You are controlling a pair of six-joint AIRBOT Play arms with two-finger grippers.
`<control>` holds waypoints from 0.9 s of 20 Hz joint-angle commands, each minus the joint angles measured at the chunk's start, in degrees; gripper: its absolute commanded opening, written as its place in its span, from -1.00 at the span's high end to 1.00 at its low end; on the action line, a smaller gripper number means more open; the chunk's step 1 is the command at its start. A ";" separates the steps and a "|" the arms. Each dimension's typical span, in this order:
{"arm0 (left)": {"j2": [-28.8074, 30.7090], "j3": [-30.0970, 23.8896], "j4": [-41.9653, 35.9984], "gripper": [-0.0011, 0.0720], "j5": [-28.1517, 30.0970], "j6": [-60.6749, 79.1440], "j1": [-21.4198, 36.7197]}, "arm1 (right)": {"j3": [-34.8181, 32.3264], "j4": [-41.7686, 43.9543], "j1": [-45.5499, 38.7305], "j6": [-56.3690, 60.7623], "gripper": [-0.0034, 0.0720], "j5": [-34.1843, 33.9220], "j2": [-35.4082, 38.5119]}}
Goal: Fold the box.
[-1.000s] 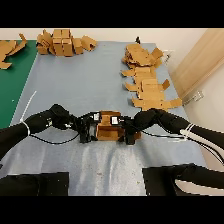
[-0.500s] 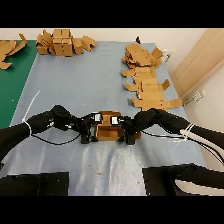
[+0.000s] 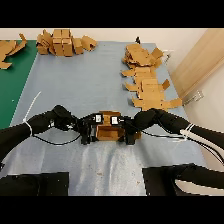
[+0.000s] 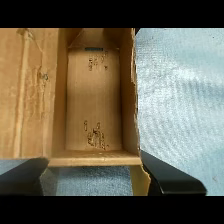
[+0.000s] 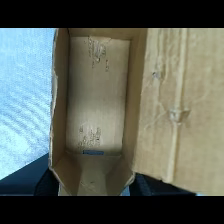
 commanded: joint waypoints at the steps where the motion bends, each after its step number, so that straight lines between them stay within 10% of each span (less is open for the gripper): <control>1: -0.04 0.07 0.02 -0.66 -0.04 0.00 -0.04 | 0.00 0.02 -0.02 0.07 -0.40 0.04 0.00; 18: -0.02 0.07 0.02 -0.73 -0.11 0.00 -0.02 | 0.00 0.02 -0.02 0.07 -0.40 0.90 0.00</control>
